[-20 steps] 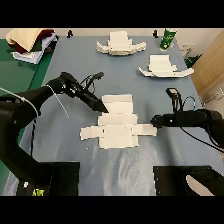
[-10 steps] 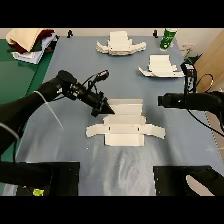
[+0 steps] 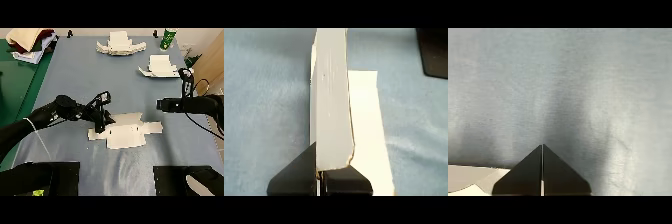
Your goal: Fold the box.
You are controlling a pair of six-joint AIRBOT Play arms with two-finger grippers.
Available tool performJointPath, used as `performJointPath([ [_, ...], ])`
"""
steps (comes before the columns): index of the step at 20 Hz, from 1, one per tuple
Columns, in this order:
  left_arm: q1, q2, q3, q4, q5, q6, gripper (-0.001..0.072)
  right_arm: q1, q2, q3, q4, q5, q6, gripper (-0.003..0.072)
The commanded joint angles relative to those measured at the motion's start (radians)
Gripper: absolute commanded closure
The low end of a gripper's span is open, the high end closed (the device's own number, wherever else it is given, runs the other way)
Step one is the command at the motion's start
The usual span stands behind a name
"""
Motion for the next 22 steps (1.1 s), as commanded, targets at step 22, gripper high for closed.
performJointPath([
  [22, -0.011, 0.026, -0.011, -0.04, 0.098, 0.364, 0.0696, 0.002, 0.0, -0.017, 0.084, 0.039, 0.0, 0.0683],
])
